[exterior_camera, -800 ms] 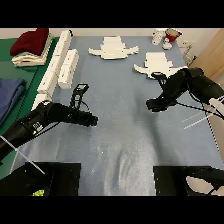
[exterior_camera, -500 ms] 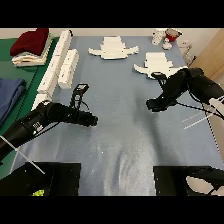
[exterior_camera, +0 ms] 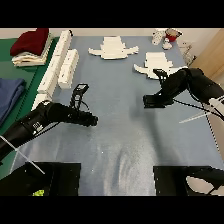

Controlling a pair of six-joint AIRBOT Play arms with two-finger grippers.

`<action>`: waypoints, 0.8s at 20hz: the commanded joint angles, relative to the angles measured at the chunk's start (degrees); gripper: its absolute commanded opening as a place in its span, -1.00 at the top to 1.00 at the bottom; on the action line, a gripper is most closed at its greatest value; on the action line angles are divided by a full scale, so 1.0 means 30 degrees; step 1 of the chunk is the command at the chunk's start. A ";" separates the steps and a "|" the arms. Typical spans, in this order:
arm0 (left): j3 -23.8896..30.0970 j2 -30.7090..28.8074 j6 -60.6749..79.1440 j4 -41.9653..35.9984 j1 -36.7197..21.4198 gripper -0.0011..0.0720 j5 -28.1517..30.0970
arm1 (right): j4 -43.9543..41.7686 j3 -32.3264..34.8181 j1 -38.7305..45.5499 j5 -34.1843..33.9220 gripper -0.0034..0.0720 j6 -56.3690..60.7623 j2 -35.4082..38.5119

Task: Fold the box.

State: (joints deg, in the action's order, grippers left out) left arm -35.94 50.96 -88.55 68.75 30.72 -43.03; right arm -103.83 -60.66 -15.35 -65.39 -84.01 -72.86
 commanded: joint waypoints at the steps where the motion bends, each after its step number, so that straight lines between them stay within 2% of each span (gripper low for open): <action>1: 0.0000 -0.0007 0.0007 0.0000 0.0007 0.94 0.0000 | 0.0291 -0.0816 0.0692 0.1800 0.03 0.2514 -0.0262; 3: 0.0000 -0.0015 0.0007 0.0000 0.0007 0.94 0.0000 | 0.1326 -0.3191 0.2528 0.0962 -0.05 0.2528 -0.1384; 5: 0.0000 -0.0007 0.0007 0.0000 0.0007 0.94 0.0000 | 0.1399 -0.6091 0.5166 -0.0087 -0.28 0.2506 -0.3118; 7: -0.0007 -0.0015 0.0007 0.0000 0.0007 0.94 0.0007 | 0.1275 -0.9107 0.7927 -0.0554 -0.28 0.2397 -0.5391; 9: 0.0000 -0.0015 0.0007 0.0000 0.0007 0.94 -0.0007 | -0.0146 -1.1744 1.0185 -0.0459 -0.27 0.1472 -0.7788; 12: 0.0000 -0.0015 0.0007 0.0000 0.0007 0.94 0.0000 | -0.4379 -1.4433 1.2582 0.0226 -0.27 -0.0029 -1.0965; 16: 0.0000 -0.0015 0.0007 0.0000 0.0007 0.94 0.0000 | -0.5909 -1.7136 1.3376 0.0612 -0.26 -0.1049 -1.4236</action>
State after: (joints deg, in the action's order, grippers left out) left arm -35.94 50.96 -88.55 68.75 30.72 -43.03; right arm -115.68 -105.80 21.91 -64.38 -83.79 -108.53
